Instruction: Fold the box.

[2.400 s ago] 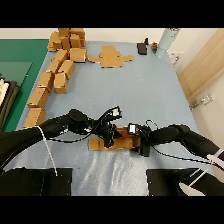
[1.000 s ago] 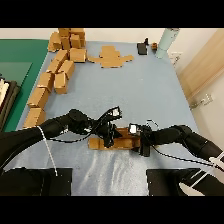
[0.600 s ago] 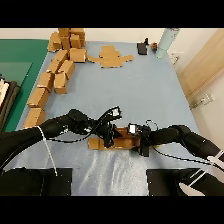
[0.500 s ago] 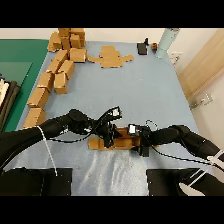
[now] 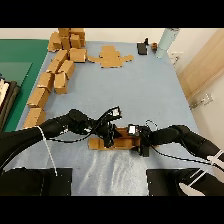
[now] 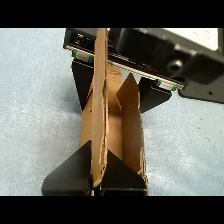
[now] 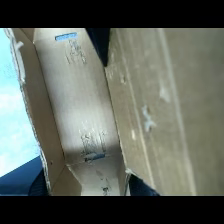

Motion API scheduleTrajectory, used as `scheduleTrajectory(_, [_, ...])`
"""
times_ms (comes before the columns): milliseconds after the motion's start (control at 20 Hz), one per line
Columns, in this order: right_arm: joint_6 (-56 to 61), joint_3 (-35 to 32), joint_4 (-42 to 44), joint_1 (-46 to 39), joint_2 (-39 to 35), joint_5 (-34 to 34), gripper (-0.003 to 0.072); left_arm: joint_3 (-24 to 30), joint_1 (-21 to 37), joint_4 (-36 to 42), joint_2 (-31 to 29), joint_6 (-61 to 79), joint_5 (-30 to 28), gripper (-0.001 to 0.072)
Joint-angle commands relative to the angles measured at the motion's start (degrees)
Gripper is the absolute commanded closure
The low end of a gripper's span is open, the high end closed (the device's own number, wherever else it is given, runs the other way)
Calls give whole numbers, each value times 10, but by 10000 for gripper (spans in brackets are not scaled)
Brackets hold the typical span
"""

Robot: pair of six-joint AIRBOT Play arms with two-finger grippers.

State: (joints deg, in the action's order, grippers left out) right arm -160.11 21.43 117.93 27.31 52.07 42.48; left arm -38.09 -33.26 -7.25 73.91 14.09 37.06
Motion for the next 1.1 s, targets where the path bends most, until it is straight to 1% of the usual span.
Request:
scheduleTrajectory(0, [0,0,-5,0,-1,0,128,0,0,0,0,0,0,699])
scheduleTrajectory(800, [0,0,-5,0,-1,0,128,-2,0,0,0,0,-4,699])
scheduleTrajectory(950, [0,0,-5,0,-1,0,128,-2,0,0,0,-23,-25,700])
scheduleTrajectory(1050, [0,0,-5,0,-1,0,129,-2,0,0,0,-32,-26,699])
